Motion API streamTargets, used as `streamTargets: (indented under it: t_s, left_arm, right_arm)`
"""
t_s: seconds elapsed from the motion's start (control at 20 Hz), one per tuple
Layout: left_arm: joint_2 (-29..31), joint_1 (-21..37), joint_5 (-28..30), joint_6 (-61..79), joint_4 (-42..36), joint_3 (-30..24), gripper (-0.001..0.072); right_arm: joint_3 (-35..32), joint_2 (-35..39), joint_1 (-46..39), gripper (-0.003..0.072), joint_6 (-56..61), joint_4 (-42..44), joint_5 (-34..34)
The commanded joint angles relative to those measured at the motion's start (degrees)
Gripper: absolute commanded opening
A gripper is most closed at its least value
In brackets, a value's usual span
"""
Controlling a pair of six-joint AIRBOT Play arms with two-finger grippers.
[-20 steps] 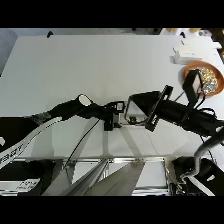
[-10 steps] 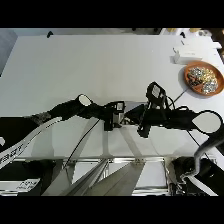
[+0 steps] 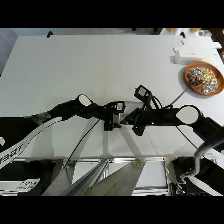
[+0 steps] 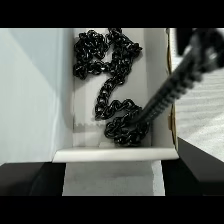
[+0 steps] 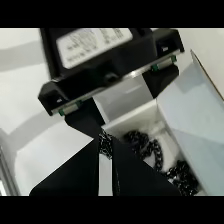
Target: Fold the box and place the chain.
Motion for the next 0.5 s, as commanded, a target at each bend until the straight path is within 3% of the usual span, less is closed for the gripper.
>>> streamTargets:
  t_s: [0.0, 0.15, 0.2, 0.3, 0.45]
  left_arm:
    - [0.0, 0.1, 0.0, 0.0, 0.0, 0.0, 0.0276]
    - [0.0, 0.1, 0.0, 0.0, 0.0, 0.0, 0.0276]
    - [0.0, 0.1, 0.0, 0.0, 0.0, 0.0, 0.0276]
    - [0.0, 0.1, 0.0, 0.0, 0.0, 0.0, 0.0276]
    - [0.0, 0.1, 0.0, 0.0, 0.0, 0.0, 0.0276]
  right_arm:
    - [0.0, -3.7, 0.0, 0.0061, 3.7, -2.3, -0.2]
    - [0.0, -4.2, 0.0, 0.0064, 9.2, -5.9, -1.4]
    - [0.0, -4.2, 0.0, 0.0105, 9.6, -5.8, -1.7]
    - [0.2, -4.0, 0.0, 0.0322, 10.8, -5.0, -1.6]
    - [4.3, 0.5, 0.0, 0.0336, 12.1, -5.6, -0.5]
